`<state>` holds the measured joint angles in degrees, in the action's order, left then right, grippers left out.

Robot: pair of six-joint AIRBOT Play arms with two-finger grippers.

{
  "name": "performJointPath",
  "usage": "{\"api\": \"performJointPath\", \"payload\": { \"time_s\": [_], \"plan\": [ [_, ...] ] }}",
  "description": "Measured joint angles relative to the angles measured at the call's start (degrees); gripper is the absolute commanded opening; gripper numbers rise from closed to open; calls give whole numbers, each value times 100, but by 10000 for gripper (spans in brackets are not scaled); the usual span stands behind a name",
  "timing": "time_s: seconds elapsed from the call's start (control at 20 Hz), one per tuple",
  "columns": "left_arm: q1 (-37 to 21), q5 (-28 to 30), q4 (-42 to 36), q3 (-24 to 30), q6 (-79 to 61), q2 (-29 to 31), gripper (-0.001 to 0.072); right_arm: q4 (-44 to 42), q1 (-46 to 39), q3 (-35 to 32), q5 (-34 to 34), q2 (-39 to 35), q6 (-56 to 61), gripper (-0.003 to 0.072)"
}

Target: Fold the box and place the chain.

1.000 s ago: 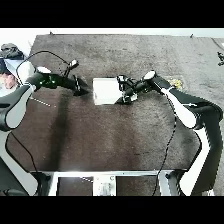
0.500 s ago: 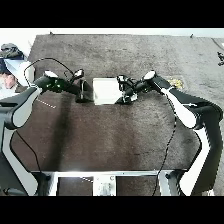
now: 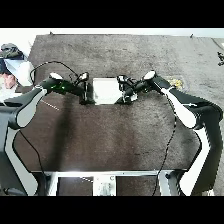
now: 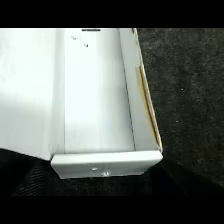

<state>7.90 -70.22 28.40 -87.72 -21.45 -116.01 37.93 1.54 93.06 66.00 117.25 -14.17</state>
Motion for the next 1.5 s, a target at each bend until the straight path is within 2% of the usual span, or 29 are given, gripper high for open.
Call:
{"api": "performJointPath", "payload": {
  "time_s": [0.35, 1.05, 1.5],
  "plan": [
    [33, 264, -197, 2, -315, -92, 717, -4, -2, 0, -22, 0, -7, 416],
    [37, 210, -372, 2, -542, -114, 718, 0, 0, 0, -7, 0, -15, 416],
    [42, 144, -385, 2, -162, -114, 717, 4, 0, 0, 15, 0, -20, 416]
  ]
}}
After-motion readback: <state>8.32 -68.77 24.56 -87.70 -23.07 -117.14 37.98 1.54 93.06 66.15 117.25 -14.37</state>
